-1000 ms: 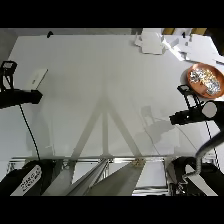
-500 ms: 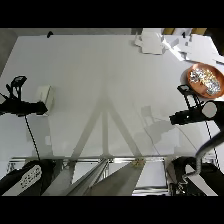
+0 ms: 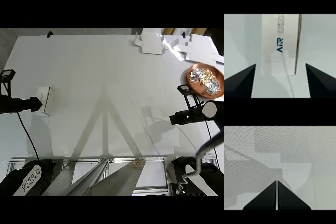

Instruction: Fold the box and place the chain.

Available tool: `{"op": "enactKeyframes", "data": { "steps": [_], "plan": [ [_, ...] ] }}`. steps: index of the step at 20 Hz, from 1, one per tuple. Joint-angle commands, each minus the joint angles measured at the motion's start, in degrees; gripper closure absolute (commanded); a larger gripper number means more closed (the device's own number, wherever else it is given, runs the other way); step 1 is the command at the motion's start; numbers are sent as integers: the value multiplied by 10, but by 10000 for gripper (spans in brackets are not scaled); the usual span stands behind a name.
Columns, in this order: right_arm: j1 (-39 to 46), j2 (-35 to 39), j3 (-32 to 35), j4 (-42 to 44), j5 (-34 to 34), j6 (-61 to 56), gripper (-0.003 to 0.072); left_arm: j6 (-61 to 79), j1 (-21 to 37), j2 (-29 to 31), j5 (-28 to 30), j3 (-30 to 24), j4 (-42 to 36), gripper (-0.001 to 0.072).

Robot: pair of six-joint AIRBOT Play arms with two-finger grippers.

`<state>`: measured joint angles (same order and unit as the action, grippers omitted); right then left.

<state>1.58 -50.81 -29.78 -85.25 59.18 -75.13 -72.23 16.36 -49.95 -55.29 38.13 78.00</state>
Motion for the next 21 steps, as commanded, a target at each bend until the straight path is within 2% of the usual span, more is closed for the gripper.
{"op": "enactKeyframes", "data": {
  "steps": [1,4,10,21],
  "plan": [
    [0,0,0,0,0,0,673,-1,0,70,3,0,-13,14],
    [0,0,0,0,0,0,673,-1,-12,96,-10,0,-12,14],
    [0,0,0,0,0,0,673,-1,-56,97,-27,0,-10,14],
    [0,0,0,0,0,0,673,-1,-59,97,-16,0,-10,15]
  ]
}}
